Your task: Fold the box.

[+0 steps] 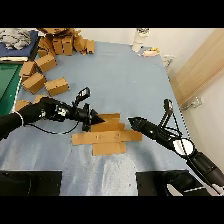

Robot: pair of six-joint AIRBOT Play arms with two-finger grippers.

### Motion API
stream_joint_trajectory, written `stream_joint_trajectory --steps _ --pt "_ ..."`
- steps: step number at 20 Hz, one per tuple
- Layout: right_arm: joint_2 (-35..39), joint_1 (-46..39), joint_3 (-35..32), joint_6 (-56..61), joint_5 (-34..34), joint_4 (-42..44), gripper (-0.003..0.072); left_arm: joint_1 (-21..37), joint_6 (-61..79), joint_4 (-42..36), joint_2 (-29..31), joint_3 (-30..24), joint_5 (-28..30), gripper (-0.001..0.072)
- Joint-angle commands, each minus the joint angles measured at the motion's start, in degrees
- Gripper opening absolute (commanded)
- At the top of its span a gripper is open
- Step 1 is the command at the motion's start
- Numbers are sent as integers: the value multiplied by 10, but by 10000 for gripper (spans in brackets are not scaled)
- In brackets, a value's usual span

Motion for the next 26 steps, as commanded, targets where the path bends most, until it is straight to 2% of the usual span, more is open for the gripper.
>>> stream_joint_trajectory --steps 1,5,15,26 --pt "0 0 0 0 -2 -2 5 0 38 -17 2 10 16 11" --pt "0 0 0 0 -5 -2 6 0 43 27 2 8 19 11" --pt "0 0 0 0 -5 -2 6 0 45 28 -2 -35 19 11" --pt "0 0 0 0 -3 -6 6 0 42 28 -2 -37 14 11"
